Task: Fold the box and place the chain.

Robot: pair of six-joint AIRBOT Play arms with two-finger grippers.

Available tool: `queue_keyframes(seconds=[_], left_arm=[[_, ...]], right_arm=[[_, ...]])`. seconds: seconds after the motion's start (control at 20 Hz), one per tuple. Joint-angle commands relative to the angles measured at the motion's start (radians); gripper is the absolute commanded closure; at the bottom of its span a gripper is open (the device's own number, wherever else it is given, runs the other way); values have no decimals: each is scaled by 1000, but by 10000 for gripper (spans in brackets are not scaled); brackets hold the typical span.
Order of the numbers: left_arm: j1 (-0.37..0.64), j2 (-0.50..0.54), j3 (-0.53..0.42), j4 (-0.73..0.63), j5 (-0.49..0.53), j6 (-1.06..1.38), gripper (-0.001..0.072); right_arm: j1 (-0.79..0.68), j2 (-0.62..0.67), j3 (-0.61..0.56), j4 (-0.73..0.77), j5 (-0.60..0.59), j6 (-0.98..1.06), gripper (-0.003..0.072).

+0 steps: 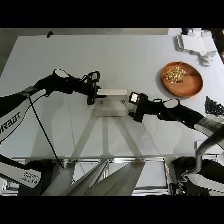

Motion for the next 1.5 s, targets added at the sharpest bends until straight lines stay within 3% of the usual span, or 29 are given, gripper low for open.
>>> queue_keyframes(seconds=[0.0, 0.45, 0.8, 0.9, 1.25, 1.45], left_arm=[[0, 0, 0, 0, 0, 0, 704], [0, 0, 0, 0, 0, 0, 704], [0, 0, 0, 0, 0, 0, 704], [0, 0, 0, 0, 0, 0, 704], [0, 0, 0, 0, 0, 0, 704], [0, 0, 0, 0, 0, 0, 704]], right_arm=[[1, -8, 0, 108, -5, 34, 38], [-5, -18, 45, 82, 16, 127, 38], [-61, -109, 181, -259, 178, 327, 39], [-92, -124, 216, -272, 245, 320, 39], [-94, -216, 317, -265, 281, 225, 37], [-94, -277, 367, -264, 358, 102, 38]])
